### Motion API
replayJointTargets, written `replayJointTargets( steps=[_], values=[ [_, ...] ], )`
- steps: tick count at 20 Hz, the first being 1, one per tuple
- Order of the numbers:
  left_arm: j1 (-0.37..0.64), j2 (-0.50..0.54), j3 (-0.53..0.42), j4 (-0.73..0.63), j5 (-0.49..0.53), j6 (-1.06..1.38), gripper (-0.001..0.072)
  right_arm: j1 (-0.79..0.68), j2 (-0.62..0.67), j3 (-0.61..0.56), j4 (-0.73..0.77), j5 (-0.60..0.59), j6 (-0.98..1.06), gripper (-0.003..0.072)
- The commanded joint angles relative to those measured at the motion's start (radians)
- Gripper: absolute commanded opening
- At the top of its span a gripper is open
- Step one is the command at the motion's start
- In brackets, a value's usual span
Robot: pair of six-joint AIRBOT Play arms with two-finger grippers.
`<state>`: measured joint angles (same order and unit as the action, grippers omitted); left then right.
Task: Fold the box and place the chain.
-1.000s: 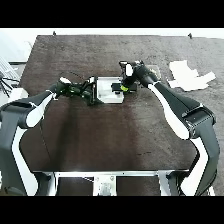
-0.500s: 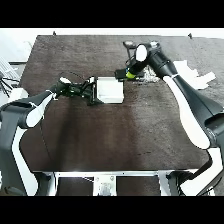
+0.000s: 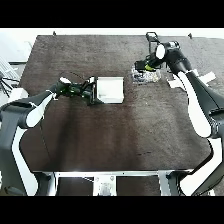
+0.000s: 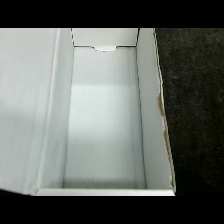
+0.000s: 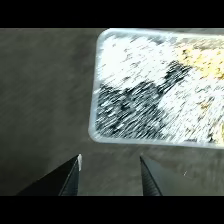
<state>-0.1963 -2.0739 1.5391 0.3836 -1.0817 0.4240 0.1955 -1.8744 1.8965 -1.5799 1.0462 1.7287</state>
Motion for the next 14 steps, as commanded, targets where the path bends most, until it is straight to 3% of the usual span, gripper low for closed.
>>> replayJointTargets(
  steps=[1,10,14],
  values=[
    [0.0,0.0,0.0,0.0,0.0,0.0,0.035,-0.063,-0.061,-0.002,0.106,-0.08,-0.091,0.0424],
    [0.0,0.0,0.0,0.0,0.0,0.0,0.0349,-0.075,-0.151,-0.001,0.252,-0.119,-0.137,0.0407],
    [0.0,0.0,0.0,0.0,0.0,0.0,0.0349,-0.077,-0.166,0.0,0.261,-0.118,-0.137,0.0322]
  ],
)
